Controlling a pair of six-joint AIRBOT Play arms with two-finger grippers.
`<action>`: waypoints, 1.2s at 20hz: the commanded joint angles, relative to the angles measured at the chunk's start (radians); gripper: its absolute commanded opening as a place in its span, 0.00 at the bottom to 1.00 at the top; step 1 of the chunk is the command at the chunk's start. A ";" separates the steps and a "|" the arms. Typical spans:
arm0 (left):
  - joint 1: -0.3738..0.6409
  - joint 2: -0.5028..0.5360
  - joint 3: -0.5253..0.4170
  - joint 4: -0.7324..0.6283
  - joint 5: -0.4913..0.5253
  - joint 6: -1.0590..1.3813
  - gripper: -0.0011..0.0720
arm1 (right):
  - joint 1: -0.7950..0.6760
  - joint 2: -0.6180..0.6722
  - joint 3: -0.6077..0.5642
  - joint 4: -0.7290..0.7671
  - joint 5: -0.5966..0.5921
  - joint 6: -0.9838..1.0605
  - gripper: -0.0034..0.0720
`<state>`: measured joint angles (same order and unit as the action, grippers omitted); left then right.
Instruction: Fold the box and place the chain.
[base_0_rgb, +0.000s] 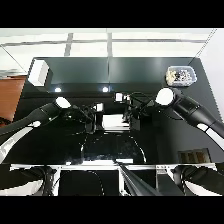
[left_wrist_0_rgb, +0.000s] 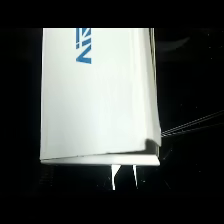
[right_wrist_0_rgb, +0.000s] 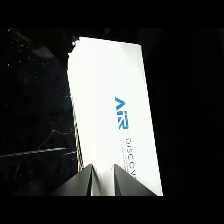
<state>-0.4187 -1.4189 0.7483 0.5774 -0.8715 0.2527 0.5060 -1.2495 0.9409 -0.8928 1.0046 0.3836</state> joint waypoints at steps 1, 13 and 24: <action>0.000 0.000 0.000 0.001 -0.001 0.002 0.49 | 0.000 0.008 0.001 0.002 0.002 0.014 0.21; 0.000 0.000 0.000 0.001 -0.001 0.002 0.49 | 0.001 -0.004 0.000 0.002 -0.045 0.048 0.21; 0.000 0.000 0.000 0.002 -0.001 0.002 0.49 | 0.003 -0.004 -0.016 0.003 -0.018 0.051 0.21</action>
<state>-0.4183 -1.4193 0.7479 0.5785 -0.8715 0.2546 0.5079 -1.2537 0.9264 -0.8879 0.9699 0.4343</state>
